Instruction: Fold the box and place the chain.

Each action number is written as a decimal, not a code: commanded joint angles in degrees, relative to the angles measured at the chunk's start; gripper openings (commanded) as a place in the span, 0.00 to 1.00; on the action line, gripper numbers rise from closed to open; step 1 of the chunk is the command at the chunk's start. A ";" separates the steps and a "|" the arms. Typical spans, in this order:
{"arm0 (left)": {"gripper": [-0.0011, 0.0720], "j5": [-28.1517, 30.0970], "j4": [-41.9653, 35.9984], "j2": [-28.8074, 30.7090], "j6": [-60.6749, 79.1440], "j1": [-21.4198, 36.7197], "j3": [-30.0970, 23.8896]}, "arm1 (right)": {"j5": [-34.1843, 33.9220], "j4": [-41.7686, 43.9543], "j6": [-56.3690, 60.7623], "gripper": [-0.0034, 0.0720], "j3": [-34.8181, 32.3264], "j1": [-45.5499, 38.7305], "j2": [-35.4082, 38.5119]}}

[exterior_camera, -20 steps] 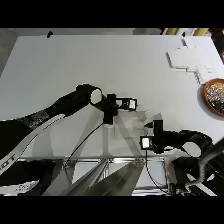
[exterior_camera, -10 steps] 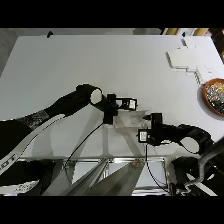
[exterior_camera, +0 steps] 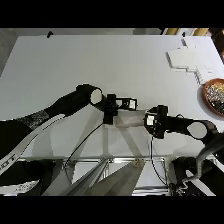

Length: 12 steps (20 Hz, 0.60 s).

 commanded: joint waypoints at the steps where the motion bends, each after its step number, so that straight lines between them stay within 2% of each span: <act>1: 0.03 0.07 0.02 -0.02 0.04 -0.02 -0.02 | 1.46 14.91 -11.58 0.91 0.17 -6.16 -4.90; 3: 0.03 0.07 0.02 -0.02 0.04 -0.02 -0.02 | 5.38 21.20 -19.45 0.91 0.20 -10.25 -7.39; 5: 0.03 0.07 0.02 0.00 0.04 -0.02 -0.02 | 8.46 22.56 -26.32 0.91 0.17 -12.70 -9.49; 12: 0.03 0.07 0.02 -0.02 0.04 -0.02 -0.02 | 9.14 24.90 -31.04 0.90 0.46 -15.91 -15.85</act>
